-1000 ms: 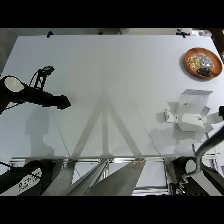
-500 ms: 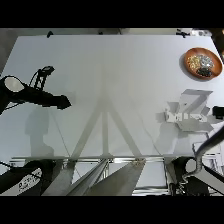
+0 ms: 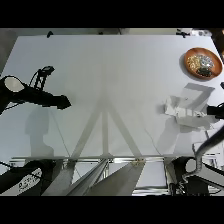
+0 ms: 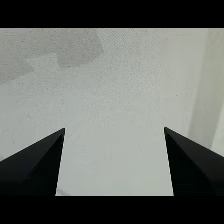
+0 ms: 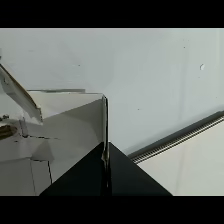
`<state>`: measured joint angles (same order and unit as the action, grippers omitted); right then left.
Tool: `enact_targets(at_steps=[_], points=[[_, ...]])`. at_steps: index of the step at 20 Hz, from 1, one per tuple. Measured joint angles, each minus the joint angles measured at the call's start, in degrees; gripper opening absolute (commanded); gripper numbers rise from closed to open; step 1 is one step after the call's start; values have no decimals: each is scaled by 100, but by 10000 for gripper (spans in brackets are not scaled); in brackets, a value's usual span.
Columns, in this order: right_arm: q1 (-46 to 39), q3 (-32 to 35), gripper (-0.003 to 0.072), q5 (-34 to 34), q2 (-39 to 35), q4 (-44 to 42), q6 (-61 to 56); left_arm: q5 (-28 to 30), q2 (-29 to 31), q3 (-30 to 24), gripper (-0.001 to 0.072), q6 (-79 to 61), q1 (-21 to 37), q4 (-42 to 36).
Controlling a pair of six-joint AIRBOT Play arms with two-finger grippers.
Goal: Fold the box and place the chain.
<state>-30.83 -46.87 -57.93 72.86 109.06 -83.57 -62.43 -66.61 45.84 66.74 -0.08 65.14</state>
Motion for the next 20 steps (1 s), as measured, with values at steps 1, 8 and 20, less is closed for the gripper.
enact_targets(at_steps=[1,8,20], points=[[26,0,11,11,-66,-173,79,2,0,0,696,0,0,-2],[754,0,10,-223,-817,-2822,1211,0,0,0,696,0,0,0],[2894,0,11,-1521,-1005,-5504,2055,2,0,0,696,0,0,0]])
